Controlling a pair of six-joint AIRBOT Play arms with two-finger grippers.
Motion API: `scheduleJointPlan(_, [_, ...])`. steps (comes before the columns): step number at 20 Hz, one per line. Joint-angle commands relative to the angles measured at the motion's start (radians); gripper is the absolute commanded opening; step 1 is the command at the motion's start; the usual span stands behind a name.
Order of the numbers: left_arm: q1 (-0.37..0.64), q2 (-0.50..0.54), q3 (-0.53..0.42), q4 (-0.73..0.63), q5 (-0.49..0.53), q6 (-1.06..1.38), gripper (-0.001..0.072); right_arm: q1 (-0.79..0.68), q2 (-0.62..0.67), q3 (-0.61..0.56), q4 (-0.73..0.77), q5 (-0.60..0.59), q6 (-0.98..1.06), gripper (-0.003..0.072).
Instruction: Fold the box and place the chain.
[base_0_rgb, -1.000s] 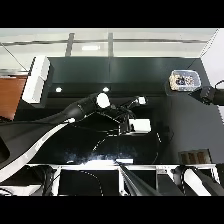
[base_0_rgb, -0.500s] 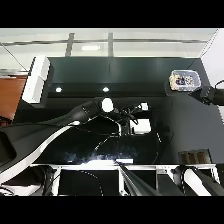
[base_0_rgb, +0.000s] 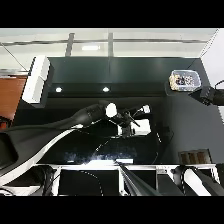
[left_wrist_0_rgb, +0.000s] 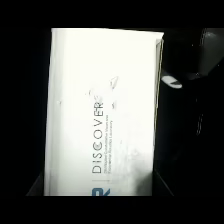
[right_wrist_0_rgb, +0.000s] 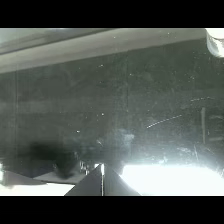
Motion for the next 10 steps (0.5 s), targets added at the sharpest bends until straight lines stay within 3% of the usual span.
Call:
scheduleJointPlan(1, [0.080, 0.089, 0.000, 0.216, -0.183, -0.307, 0.0302, -0.001, 0.001, 0.000, 0.001, 0.011, 0.000, 0.0015])
scheduleJointPlan(4, [0.266, 0.212, -0.044, 0.340, -0.385, -0.510, 0.0303, -0.001, 0.001, 0.000, 0.001, 0.012, 0.000, 0.0014])
scheduleJointPlan(8, [0.644, 0.378, -0.184, 0.344, -0.594, -0.558, 0.0302, 0.000, 0.001, 0.000, 0.000, 0.011, 0.000, 0.0015])
scheduleJointPlan(10, [0.852, 0.443, -0.261, 0.343, -0.631, -0.581, 0.0302, 0.000, 0.001, 0.000, 0.001, 0.008, -0.011, 0.0014])
